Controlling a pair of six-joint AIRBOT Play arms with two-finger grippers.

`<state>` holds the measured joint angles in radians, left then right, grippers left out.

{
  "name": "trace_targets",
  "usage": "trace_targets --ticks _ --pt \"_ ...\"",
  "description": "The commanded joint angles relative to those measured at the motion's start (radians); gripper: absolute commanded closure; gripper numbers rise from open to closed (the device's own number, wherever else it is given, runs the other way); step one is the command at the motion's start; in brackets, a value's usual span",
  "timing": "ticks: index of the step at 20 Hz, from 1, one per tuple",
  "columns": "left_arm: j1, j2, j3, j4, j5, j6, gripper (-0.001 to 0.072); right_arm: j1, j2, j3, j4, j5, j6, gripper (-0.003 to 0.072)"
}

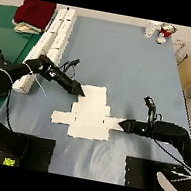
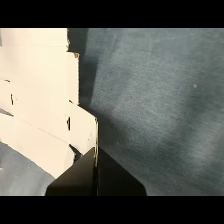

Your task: Fold the box.

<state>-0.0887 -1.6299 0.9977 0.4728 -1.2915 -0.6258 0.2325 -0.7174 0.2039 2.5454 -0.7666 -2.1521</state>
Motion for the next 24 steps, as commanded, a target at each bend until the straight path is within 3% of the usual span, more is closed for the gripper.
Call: trace_targets --ticks 1,6,13,14,15,24 --pt "-0.017 -0.027 0.03 0.022 -0.082 0.008 0.0418 0.0 0.0 0.001 -0.002 0.0 0.006 0.0685" --pt "-0.018 -0.036 0.031 0.073 -0.117 0.035 0.0428 0.0 -0.001 0.001 -0.002 0.002 0.006 0.0685" --pt "-0.049 -0.036 0.033 0.069 -0.062 0.084 0.0429 0.0 -0.028 0.001 -0.002 0.004 0.008 0.0685" --pt "-0.051 -0.036 0.033 0.069 -0.062 0.09 0.0526 0.0 -0.038 0.001 -0.002 0.003 0.008 0.0685" --pt "-0.051 -0.036 0.033 0.07 -0.063 0.108 0.068 0.0 -0.044 0.001 -0.002 0.003 0.008 0.0685" --pt "-0.055 -0.036 0.033 0.069 -0.082 0.166 0.0696 0.0 -0.045 0.005 -0.002 0.006 0.008 0.0671"
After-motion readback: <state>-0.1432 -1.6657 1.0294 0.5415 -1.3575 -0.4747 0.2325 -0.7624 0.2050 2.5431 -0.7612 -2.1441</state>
